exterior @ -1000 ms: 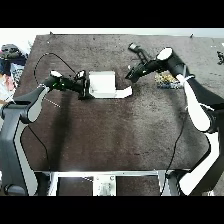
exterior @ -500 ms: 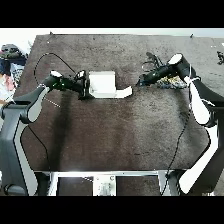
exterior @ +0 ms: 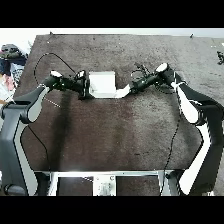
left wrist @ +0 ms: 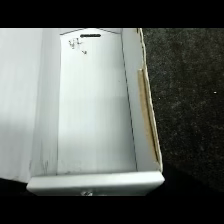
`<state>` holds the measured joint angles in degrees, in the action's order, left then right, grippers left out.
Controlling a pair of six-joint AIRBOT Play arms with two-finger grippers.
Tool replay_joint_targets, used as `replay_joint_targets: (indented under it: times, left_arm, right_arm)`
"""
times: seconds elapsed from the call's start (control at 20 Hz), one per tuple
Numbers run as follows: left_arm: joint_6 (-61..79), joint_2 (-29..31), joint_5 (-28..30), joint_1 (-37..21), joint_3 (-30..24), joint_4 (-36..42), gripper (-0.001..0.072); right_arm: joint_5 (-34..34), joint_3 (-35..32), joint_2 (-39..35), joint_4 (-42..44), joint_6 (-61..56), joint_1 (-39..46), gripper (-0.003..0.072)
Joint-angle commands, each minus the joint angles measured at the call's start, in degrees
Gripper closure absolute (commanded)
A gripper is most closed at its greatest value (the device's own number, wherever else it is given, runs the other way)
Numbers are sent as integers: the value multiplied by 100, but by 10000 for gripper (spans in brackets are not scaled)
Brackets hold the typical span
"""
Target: Fold the box and place the chain.
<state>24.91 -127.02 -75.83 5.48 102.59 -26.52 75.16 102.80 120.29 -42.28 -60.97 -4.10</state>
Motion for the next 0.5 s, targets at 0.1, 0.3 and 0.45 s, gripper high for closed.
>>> replay_joint_targets:
  times: [0.1,0.3,0.45]
  left_arm:
    - [2,2,2,-4,2,-2,342]
    - [2,2,2,-4,2,-2,342]
    - [2,2,0,-4,2,-2,342]
  right_arm:
    - [22,-44,-17,697,-13,-81,329]
    - [-63,-42,-190,758,-11,-168,329]
    - [-208,-39,-365,765,-13,-188,328]
